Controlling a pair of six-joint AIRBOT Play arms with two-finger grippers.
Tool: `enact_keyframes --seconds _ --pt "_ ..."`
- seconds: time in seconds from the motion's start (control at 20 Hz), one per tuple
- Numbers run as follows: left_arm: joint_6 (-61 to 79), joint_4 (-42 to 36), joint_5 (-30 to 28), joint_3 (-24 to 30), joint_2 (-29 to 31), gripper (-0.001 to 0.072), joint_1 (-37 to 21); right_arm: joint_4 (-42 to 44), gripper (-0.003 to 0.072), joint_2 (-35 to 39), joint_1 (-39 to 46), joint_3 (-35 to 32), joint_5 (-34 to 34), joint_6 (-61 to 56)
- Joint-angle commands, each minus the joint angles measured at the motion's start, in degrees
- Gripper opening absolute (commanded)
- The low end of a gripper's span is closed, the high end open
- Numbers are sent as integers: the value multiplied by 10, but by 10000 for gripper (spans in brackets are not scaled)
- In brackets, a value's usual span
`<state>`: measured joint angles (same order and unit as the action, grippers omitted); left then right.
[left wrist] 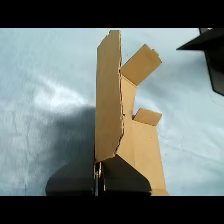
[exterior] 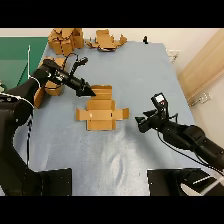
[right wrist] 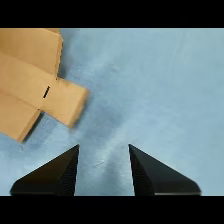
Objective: Fold the box.
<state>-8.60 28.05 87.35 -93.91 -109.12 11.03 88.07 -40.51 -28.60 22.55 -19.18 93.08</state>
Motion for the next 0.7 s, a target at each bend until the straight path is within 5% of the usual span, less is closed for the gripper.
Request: enact_keyframes --seconds 0.0,0.2,0.45,0.65 --pt "52 9 -1 -7 14 11 15 -43 486 36 -23 61 -132 100" --pt "90 50 -93 60 69 10 39 -45 480 -12 -63 132 -195 120" --pt "204 29 -266 225 169 10 46 -41 442 -82 -110 147 -201 172" --pt "229 20 -268 281 178 12 46 -28 443 -134 -175 147 -191 238"
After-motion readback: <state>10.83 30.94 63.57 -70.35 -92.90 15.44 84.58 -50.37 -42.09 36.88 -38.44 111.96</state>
